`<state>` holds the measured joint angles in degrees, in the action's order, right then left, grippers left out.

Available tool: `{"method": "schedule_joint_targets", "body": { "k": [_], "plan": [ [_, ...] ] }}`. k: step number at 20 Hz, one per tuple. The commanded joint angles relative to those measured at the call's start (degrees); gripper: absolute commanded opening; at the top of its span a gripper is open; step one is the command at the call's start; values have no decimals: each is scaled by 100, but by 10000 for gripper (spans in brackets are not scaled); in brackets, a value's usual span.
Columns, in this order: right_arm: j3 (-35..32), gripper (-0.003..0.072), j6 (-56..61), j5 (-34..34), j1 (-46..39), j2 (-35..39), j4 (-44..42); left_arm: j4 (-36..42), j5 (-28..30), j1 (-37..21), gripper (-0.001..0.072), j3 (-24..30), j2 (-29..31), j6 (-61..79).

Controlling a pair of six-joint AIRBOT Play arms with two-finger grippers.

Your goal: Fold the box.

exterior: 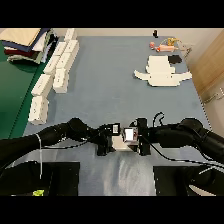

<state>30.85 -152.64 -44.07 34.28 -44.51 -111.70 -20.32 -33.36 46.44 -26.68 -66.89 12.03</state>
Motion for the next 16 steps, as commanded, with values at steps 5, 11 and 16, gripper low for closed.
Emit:
{"method": "schedule_joint_targets", "body": {
  "k": [5, 11, 16],
  "plan": [
    [105, 590, 24, -11, 13, -4, 72, -2, -17, 2, 243, -4, -2, 17],
    [101, 507, 24, -59, 13, -94, 57, -2, -17, 0, 243, -4, -2, 17],
    [98, 225, 24, -247, 15, -389, -85, -2, -17, 2, 243, -4, -2, 17]
  ]
}}
